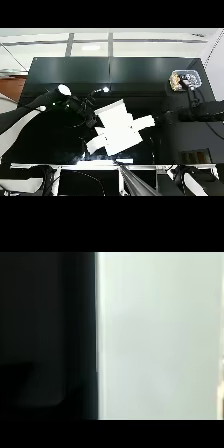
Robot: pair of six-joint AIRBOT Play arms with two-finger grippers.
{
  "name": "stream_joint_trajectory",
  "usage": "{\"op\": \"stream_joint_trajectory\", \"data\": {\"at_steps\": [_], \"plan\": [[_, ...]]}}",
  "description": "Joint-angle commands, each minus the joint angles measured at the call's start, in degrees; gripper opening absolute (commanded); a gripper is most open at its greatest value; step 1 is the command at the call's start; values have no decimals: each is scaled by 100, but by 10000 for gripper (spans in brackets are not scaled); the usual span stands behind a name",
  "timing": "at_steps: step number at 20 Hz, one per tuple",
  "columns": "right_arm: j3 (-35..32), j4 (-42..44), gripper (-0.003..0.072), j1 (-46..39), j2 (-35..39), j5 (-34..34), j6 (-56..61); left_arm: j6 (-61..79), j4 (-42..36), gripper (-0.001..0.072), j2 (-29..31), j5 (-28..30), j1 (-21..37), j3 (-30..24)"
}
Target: Fold the box and place the chain.
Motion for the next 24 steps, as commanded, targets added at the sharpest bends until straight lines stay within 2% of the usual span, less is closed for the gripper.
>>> {"op": "stream_joint_trajectory", "data": {"at_steps": [1, 2, 4, 5, 7, 9, 11, 13, 15, 24], "plan": [[271, -1220, 692, -332, 2, 164, -103, 153, 1340, 26, 1027, 1370, -562, -120], [271, -1447, 692, -332, 2, 358, -105, 282, 1679, 27, 1386, 2105, -772, -352], [271, -1648, 693, -332, 2, 846, -101, 752, 1725, 33, 1860, 3615, -997, -876], [271, -1513, 693, -330, 2, 1132, -101, 1045, 1641, 34, 1897, 4004, -1034, -1029], [258, -835, 694, -317, -15, 1351, -144, 1327, 1646, 33, 1762, 3910, -1032, -1062], [247, -306, 694, -181, -87, 1231, -704, 1327, 1641, 33, 1554, 3613, -1034, -1060], [133, 11, 694, 155, -103, 1198, -1447, 1482, 1644, 32, 1305, 3051, -1032, -1021], [9, 17, 693, 531, -105, 1211, -1803, 1626, 1644, 32, 1102, 2317, -1032, -894], [-111, 17, 693, 822, -105, 1268, -1952, 1624, 1648, 32, 973, 1897, -1014, -741], [-577, 15, 693, 1910, -105, 1200, -2702, 1399, 1683, 32, 822, 1735, -1008, -426]]}}
